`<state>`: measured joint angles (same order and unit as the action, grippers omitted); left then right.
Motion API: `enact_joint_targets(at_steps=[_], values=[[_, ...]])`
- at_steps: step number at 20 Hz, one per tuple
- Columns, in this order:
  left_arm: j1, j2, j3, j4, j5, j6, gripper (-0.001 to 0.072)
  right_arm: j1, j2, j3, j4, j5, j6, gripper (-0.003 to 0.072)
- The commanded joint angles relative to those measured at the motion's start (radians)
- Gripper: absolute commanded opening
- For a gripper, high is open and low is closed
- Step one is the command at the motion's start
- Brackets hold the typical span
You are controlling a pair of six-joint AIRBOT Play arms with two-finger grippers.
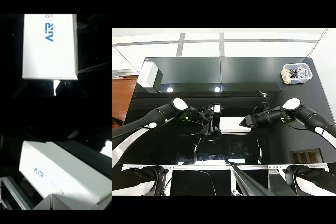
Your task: Fold the box and place the chain.
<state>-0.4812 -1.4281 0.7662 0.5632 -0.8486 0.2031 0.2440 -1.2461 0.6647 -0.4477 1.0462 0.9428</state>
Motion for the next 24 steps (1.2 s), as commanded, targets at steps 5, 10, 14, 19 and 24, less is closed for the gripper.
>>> enact_joint_targets(at_steps=[5,10,14,19,24], values=[[0.003,0.043,0.004,0.059,0.0,-0.062,0.0556,-0.223,0.254,0.127,-0.026,0.229,-0.011,0.0016],[0.03,0.191,0.007,0.18,-0.002,-0.128,0.0713,-0.442,0.376,0.127,-0.156,0.296,0.031,0.0016],[-0.068,0.174,0.103,0.071,-0.015,-0.133,0.0708,-0.478,0.376,0.126,-0.156,0.222,0.031,0.0016],[-0.209,-0.079,0.342,0.068,-0.003,-0.257,0.0708,-0.479,0.376,0.126,-0.158,0.205,0.03,0.0016],[-0.221,-0.209,0.454,0.094,-0.06,-0.377,0.0708,-0.479,0.376,0.126,-0.217,0.207,0.03,0.0016]])
